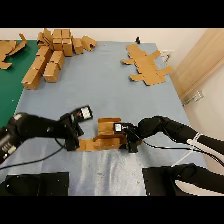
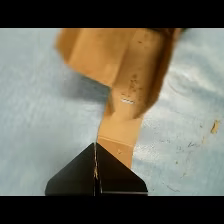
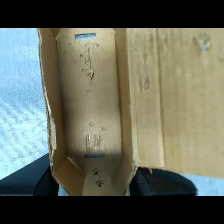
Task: Fold the box.
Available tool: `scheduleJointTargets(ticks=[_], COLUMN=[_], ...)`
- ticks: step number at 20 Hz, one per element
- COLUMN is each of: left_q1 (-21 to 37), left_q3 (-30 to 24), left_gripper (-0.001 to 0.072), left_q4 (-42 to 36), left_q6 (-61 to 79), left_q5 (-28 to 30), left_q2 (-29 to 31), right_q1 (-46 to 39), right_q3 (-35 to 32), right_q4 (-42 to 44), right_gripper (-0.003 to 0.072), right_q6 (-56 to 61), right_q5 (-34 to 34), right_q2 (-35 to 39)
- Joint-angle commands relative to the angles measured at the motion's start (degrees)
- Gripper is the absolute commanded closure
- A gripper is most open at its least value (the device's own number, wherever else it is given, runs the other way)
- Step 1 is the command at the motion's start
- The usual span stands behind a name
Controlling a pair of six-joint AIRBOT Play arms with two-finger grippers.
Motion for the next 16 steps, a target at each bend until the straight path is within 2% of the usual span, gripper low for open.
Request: scheduleJointTargets(ticks=[1,2,4,5,10,16], left_q1=[-6.9,-7.1,-7.1,-7.1,-7.2,-8.0], left_q3=[-4.4,-4.7,-4.9,-4.9,-4.8,-3.9], left_gripper=[0.0696,0.0689,0.0077,0.0006,0.0006,0.0006], left_q4=[2.0,2.0,1.9,1.7,-3.7,-4.7], left_q6=[4.3,4.3,4.4,4.2,4.2,4.2], left_q5=[3.6,3.6,4.5,5.7,11.3,13.3], left_q2=[1.0,-0.2,-3.3,-5.0,-10.7,-11.5], right_q1=[0.0,0.0,0.0,0.0,0.0,0.0], right_q3=[0.0,0.0,0.0,0.0,0.0,0.0], right_q4=[0.0,0.0,0.0,0.0,0.0,0.0], right_gripper=[0.0169,0.0169,0.0169,0.0169,0.0169,0.0169], right_q6=[0.0,0.0,0.0,0.0,0.0,0.0], right_q5=[0.0,0.0,0.0,0.0,0.0,0.0], right_q2=[0.0,0.0,0.0,0.0,0.0,0.0])
